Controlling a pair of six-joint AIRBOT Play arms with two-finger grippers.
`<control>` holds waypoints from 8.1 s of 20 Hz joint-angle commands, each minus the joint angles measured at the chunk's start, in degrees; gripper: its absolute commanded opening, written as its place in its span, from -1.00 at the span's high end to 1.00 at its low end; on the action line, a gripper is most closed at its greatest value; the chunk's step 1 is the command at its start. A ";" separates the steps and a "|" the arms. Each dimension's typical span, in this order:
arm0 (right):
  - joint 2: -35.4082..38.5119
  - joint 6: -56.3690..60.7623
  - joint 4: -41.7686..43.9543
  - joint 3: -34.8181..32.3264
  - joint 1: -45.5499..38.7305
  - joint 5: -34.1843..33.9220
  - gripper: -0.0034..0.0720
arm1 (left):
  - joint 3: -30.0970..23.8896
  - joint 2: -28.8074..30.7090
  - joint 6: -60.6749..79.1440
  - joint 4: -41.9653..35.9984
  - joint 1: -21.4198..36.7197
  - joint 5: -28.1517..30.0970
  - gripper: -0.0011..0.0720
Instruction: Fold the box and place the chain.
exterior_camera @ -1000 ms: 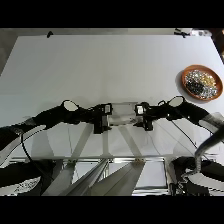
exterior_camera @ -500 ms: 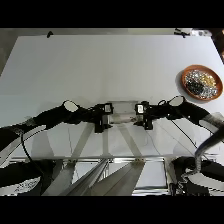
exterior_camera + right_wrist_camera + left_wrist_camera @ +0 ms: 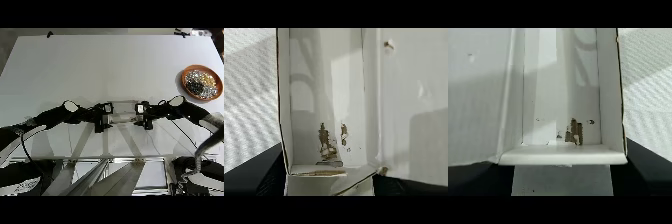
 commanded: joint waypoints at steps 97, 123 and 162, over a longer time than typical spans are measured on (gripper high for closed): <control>10.62 27.91 -19.52 -0.90 10.88 -11.98 0.49 | -0.02 -0.02 -0.02 0.04 0.00 0.02 0.55; 7.96 21.29 -13.92 -0.85 12.94 -11.93 0.82 | -0.02 -0.02 -0.02 0.04 0.00 0.02 0.55; 8.20 90.12 -17.49 -0.83 -5.90 5.73 0.88 | -0.02 -0.02 -0.02 0.04 0.00 0.02 0.55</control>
